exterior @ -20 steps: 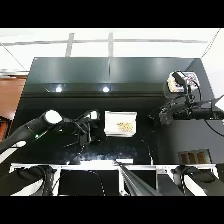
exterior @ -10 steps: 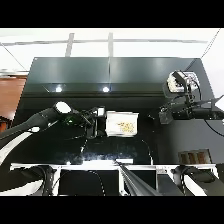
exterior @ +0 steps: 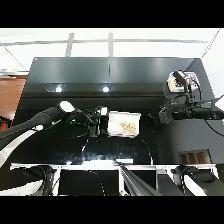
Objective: Fold the box and place the chain.
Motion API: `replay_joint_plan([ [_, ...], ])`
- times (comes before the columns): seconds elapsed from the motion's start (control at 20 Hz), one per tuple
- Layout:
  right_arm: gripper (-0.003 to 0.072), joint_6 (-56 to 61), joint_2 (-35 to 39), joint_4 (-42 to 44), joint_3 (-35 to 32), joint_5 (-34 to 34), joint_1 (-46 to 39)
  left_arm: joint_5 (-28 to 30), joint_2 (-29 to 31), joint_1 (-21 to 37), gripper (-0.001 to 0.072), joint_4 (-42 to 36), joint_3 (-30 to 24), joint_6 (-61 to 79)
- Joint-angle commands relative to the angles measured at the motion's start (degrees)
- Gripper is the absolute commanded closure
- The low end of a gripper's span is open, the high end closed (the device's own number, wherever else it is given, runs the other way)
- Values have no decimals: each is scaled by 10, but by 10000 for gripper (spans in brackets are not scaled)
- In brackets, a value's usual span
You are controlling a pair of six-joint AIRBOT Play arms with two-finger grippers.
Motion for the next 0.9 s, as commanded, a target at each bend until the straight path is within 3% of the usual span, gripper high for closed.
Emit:
replay_joint_plan([
  [0.0, 340, 0, 0, 0, 0, 0, 0, 3, -4, -1, 3, -1, 6, -1],
  [0.35, 340, -1, -1, 0, 0, -9, 0, 5, -9, -30, 21, -3, 15, 1],
  [0.4, 340, -5, -1, -1, 0, -16, 0, 5, -10, -31, 48, -3, 15, 1],
  [0.5, 339, -5, -2, -3, -1, -44, 0, 5, -10, -30, 254, -3, 15, -1],
  [0.55, 331, -5, -3, -3, -2, -70, 0, 5, -10, -30, 258, -3, 15, -1],
  [0.65, -8, 38, -17, 2, -2, -114, 1, 5, -10, -30, 258, -3, 15, -1],
  [0.85, -12, 26, -96, 33, 0, -185, 57, 5, -10, -30, 258, -3, 15, -1],
])
